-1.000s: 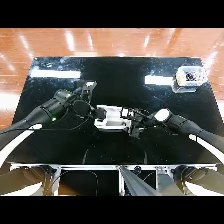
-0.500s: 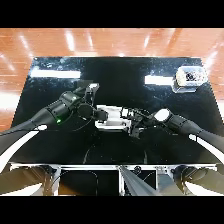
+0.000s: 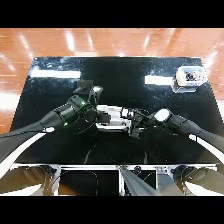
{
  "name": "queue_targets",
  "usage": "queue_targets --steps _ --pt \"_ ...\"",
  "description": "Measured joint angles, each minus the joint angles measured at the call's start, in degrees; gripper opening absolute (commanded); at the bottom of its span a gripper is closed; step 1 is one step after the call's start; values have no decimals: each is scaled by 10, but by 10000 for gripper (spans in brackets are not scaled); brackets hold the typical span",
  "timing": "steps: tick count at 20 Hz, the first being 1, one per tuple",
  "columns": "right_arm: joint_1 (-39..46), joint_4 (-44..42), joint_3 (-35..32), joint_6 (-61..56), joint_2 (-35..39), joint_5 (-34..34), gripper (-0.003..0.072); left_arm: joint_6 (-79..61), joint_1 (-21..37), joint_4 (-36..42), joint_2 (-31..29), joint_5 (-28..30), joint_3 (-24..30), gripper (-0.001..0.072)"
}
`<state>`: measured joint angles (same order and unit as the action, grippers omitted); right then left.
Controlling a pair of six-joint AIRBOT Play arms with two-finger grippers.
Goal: Fold the box and place the chain.
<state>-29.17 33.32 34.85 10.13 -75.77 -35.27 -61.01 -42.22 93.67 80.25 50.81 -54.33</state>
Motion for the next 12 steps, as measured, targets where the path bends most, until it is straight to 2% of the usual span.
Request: queue_targets --steps 1,2,3,4,12 --pt "0 0 0 0 0 0 544 4 -1 -2 0 -1 0 545" --pt "0 0 0 0 0 0 544 7 -2 -5 1 -3 0 462" --pt "0 0 0 0 0 0 543 10 -2 -6 1 -3 0 339" --pt "0 0 0 0 0 0 544 10 -3 -9 1 -2 0 317" --pt "0 0 0 0 0 1 544 24 -4 -13 5 -5 0 317"
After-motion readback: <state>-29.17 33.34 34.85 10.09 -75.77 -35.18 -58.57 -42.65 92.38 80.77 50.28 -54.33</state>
